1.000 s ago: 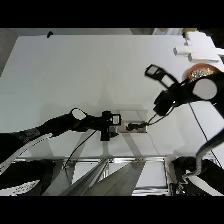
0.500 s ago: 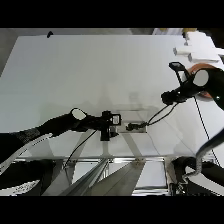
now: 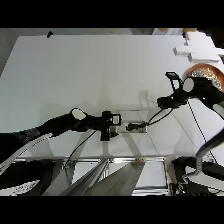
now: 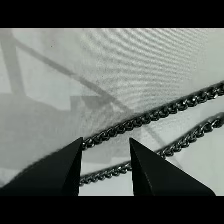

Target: Fold the box and place the chain.

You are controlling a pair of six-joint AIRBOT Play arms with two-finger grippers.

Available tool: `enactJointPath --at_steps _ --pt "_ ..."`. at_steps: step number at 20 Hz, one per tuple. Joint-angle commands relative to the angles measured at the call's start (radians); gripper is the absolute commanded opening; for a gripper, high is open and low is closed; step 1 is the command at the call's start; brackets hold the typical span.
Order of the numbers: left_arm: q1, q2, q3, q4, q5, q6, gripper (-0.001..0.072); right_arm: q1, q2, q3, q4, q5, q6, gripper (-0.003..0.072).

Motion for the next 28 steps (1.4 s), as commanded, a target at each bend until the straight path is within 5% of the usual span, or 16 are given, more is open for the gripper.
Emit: enactJointPath --at_steps 1,4,11,23,28 --pt "-0.001 0.001 0.001 0.0 0.0 0.0 0.0323 -0.001 -0.035 -0.005 0.0 -0.014 0.007 0.0294" --pt "-0.001 0.001 0.001 0.0 0.0 0.0 0.0323 -0.001 -0.059 -0.005 0.0 -0.006 0.008 0.0284" --pt "-0.001 0.001 0.001 0.0 0.0 0.0 0.0323 -0.001 -0.058 -0.005 0.0 0.016 -0.013 0.0017" --pt "-0.001 0.001 0.001 0.0 0.0 0.0 0.0323 0.212 0.444 -0.005 0.026 0.235 -0.073 0.0017" --pt "-0.001 0.001 0.001 0.0 0.0 0.0 0.0323 0.244 0.613 -0.005 0.224 0.288 -0.074 0.0017"
